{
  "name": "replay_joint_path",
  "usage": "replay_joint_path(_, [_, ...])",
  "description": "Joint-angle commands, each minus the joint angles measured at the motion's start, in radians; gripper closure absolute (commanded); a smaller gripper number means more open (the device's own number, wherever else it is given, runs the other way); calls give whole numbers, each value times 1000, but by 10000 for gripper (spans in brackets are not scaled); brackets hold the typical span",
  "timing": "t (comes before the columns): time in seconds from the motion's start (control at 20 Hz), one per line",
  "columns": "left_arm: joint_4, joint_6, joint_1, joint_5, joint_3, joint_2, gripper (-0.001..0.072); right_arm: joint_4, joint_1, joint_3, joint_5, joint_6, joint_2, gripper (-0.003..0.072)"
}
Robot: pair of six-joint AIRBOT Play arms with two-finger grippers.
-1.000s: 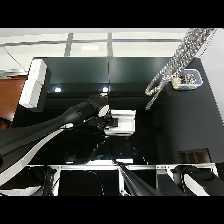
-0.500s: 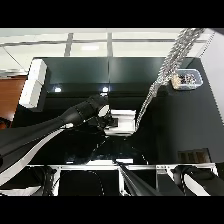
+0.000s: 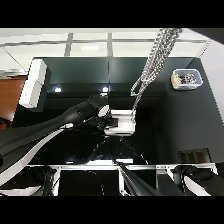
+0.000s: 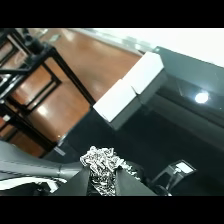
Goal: Fold the box and place the chain.
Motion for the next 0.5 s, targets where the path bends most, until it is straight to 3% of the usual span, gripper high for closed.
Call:
replay_joint_path(0.0, [0, 0, 0, 0, 0, 0, 683, 8, 27, 0, -49, 0, -6, 679])
replay_joint_path(0.45, [0, 0, 0, 0, 0, 0, 683, 55, 27, 0, -141, -23, -6, 679])
